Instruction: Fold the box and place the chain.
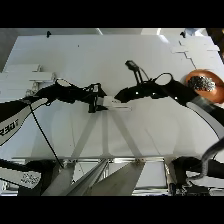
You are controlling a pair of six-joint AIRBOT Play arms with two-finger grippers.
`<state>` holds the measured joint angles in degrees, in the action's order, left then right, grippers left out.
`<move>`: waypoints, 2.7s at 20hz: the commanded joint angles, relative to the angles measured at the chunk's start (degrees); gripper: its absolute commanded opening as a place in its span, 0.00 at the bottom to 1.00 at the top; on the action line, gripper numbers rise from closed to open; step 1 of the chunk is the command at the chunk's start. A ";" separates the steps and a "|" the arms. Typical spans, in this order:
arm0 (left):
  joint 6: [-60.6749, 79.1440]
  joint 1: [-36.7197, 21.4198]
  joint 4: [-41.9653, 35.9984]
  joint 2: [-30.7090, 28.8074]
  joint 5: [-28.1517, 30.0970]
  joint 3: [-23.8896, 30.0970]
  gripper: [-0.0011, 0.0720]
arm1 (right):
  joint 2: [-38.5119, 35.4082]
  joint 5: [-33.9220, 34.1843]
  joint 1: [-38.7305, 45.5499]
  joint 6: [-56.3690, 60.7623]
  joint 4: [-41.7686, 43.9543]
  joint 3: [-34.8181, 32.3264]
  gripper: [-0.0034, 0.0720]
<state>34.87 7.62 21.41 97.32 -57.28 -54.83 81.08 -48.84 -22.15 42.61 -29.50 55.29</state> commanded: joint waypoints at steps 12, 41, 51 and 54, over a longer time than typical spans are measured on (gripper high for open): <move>-0.02 -0.02 0.00 -0.02 0.02 -0.04 0.46 | -19.65 -9.35 11.10 13.90 -39.87 0.07 0.06; -16.13 -0.13 -8.90 -11.15 2.29 -0.04 0.02 | -19.65 -7.26 11.08 17.55 -44.83 0.07 0.06; -18.56 -5.29 -22.77 -21.44 42.95 -0.07 0.02 | -19.65 -7.26 11.08 17.55 -44.83 0.07 0.06; -22.97 -9.68 -24.39 -21.33 50.88 -0.04 0.02 | -19.65 -7.26 11.08 17.55 -44.83 0.07 0.06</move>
<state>15.29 1.28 -0.56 76.77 -17.52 -54.83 61.47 -56.10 -11.09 60.16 -74.32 55.33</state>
